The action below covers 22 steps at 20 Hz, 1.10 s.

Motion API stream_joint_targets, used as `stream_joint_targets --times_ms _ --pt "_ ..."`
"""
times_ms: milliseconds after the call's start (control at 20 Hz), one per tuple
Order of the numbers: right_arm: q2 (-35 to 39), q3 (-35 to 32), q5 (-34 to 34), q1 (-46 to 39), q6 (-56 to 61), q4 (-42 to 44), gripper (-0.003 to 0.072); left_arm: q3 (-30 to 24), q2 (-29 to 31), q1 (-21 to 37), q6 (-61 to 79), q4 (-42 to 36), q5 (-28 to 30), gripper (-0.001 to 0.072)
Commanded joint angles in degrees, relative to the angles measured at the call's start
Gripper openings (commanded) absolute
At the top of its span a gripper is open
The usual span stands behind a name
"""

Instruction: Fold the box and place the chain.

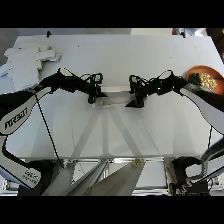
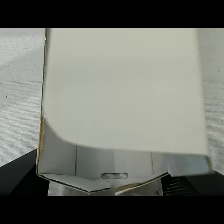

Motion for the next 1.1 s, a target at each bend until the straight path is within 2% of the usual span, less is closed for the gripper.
stream_joint_targets --times_ms 0,100,450,550,1050 --pt "0.0 0.0 0.0 0.0 0.0 0.2 0.0690 0.0 0.0 0.0 0.0 0.0 0.1 0.0016" --pt "0.0 0.0 -0.1 0.1 -0.1 0.3 0.0656 0.0 0.0 0.0 0.0 0.0 0.1 0.0016" --pt "0.0 0.0 -0.6 0.1 -0.1 0.3 0.0621 0.0 0.0 0.0 0.0 0.0 0.1 0.0016" --pt "0.0 0.0 -0.6 0.1 -0.1 0.3 0.0464 0.0 0.0 0.0 0.0 0.0 0.1 0.0016" --pt "0.0 0.0 -0.6 0.1 0.0 0.3 0.0456 0.0 0.0 0.0 0.0 0.0 0.1 0.0016"
